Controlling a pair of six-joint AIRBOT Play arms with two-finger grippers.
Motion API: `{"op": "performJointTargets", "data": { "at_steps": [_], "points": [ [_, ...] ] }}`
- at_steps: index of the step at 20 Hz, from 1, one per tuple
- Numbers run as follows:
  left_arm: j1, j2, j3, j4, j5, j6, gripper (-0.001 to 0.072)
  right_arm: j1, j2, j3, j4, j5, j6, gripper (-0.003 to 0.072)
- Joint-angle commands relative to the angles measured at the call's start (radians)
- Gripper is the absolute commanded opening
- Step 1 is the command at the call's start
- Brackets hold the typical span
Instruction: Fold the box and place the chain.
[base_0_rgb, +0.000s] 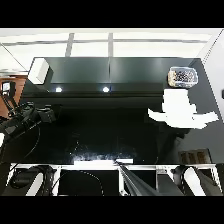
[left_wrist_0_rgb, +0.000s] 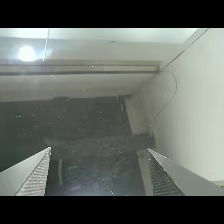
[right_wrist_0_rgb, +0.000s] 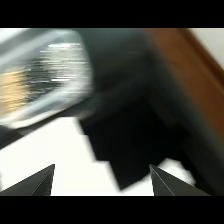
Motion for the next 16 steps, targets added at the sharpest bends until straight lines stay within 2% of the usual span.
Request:
{"op": "performJointTargets", "data": {
  "at_steps": [1, 4, 6, 8, 11, 16],
  "points": [
    [0.000, -0.001, 0.000, 0.000, -0.015, 0.000, 0.0706, -0.216, -0.132, 0.019, -0.038, 0.071, 0.013, 0.0712],
    [0.000, -0.001, 0.000, 0.001, -0.014, 0.000, 0.0706, -0.316, -0.311, 0.034, 0.033, 0.173, -0.127, 0.0712],
    [0.000, -0.001, 0.000, 0.001, -0.014, 0.000, 0.0706, -0.354, -0.436, 0.080, 0.186, 0.250, -0.290, 0.0712],
    [0.000, -0.001, 0.000, 0.001, -0.013, 0.000, 0.0706, -0.371, -0.566, 0.171, 0.303, 0.392, -0.423, 0.0712],
    [0.000, -0.001, 0.000, 0.001, -0.013, 0.000, 0.0705, -0.369, -0.751, 0.318, 0.320, 0.583, -0.431, 0.0712],
    [0.002, -0.001, 0.000, 0.009, 0.005, 0.000, 0.0705, -0.362, -0.909, 0.426, 0.406, 0.668, -0.466, 0.0712]
  ]
}}
